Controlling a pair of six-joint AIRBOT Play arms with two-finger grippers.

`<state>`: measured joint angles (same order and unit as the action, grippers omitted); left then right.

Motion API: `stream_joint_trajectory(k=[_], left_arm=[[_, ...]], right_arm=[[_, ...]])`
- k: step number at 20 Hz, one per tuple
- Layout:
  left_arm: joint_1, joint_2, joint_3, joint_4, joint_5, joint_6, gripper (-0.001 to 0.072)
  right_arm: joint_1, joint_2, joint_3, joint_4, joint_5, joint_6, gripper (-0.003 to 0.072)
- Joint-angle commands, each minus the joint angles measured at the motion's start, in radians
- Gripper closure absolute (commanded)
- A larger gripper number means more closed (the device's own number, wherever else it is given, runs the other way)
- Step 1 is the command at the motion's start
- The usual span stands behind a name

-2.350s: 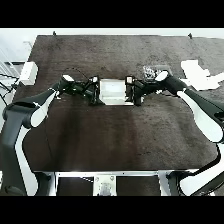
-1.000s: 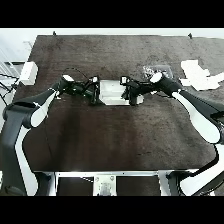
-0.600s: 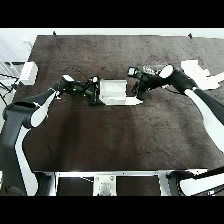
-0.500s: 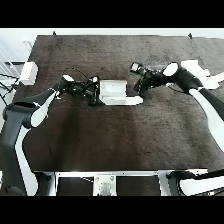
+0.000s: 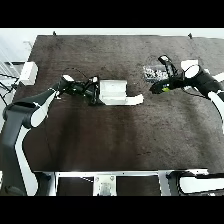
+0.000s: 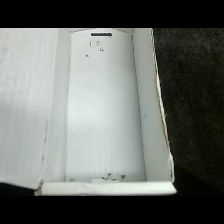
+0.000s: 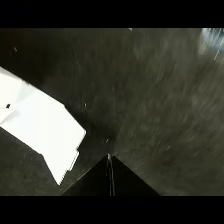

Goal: Fold the box and place the chain.

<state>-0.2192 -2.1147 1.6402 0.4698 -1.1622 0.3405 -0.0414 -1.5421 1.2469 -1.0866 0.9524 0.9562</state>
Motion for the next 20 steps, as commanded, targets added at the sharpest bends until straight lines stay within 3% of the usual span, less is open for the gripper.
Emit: stream_joint_trajectory(k=[1,7,14,15,17,20], left_arm=[[0.001,0.000,0.000,0.000,0.000,0.000,0.0236],[0.001,0.000,0.000,0.000,-0.001,0.000,0.0236],[0.001,0.000,0.000,0.000,0.000,0.000,0.0236],[0.001,0.000,0.000,0.000,-0.001,0.000,0.0236],[0.001,0.000,0.000,0.000,-0.001,0.000,0.0235],[0.001,0.000,0.000,0.000,0.000,0.000,0.0236]], right_arm=[[-0.011,-0.062,-0.035,0.130,0.003,0.058,0.0672],[0.072,-0.160,-0.035,0.278,0.021,0.058,0.0672],[0.140,-0.103,-0.026,0.314,0.027,0.058,0.0670],[0.140,-0.100,-0.026,0.328,0.028,0.058,0.0650],[0.140,-0.100,-0.026,0.354,0.028,0.058,0.0371],[0.140,-0.100,-0.026,0.407,0.028,0.058,0.0368]])
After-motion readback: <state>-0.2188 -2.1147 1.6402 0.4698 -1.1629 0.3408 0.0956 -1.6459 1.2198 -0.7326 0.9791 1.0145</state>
